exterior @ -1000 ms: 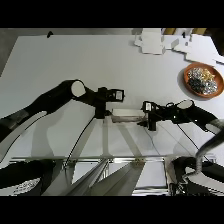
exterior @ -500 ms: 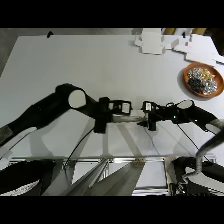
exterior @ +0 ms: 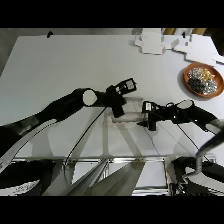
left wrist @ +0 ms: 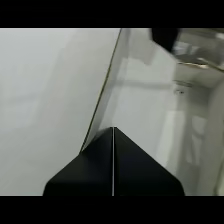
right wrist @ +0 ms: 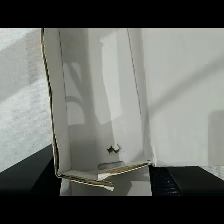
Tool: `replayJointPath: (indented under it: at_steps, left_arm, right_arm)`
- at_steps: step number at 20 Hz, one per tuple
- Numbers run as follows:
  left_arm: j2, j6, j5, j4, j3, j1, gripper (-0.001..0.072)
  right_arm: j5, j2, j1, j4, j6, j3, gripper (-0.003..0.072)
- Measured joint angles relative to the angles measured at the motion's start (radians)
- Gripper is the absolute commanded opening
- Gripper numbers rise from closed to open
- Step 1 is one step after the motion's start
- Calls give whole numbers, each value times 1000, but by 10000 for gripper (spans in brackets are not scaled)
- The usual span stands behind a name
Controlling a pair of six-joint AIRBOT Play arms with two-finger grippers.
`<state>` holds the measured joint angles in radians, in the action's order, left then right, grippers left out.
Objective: Fold the box and place the chain.
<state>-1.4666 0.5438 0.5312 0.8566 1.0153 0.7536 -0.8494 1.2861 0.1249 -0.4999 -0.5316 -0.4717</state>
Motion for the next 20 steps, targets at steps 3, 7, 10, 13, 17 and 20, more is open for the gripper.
replayJointPath:
  at_steps: [3, 7, 10, 13, 17, 20]
  left_arm:
    - [-39, 4, -10, -20, 0, -29, 5]
    - [-5, 15, 77, 31, 0, -67, 2]
    - [35, 54, 232, 152, 0, -88, 2]
    - [50, 76, 372, 231, -3, -110, 2]
    - [63, 85, 452, 274, -6, -134, 0]
    - [81, 85, 518, 298, -7, -141, 0]
  right_arm:
    - [0, 0, 0, 0, 0, 0, 406]
    - [0, 0, 0, 0, 0, 0, 406]
    - [0, 0, 0, 0, 0, 0, 406]
    - [0, 0, 0, 0, 0, 0, 406]
    - [0, 0, 0, 0, 0, 0, 406]
    - [0, 0, 0, 0, 0, 0, 406]
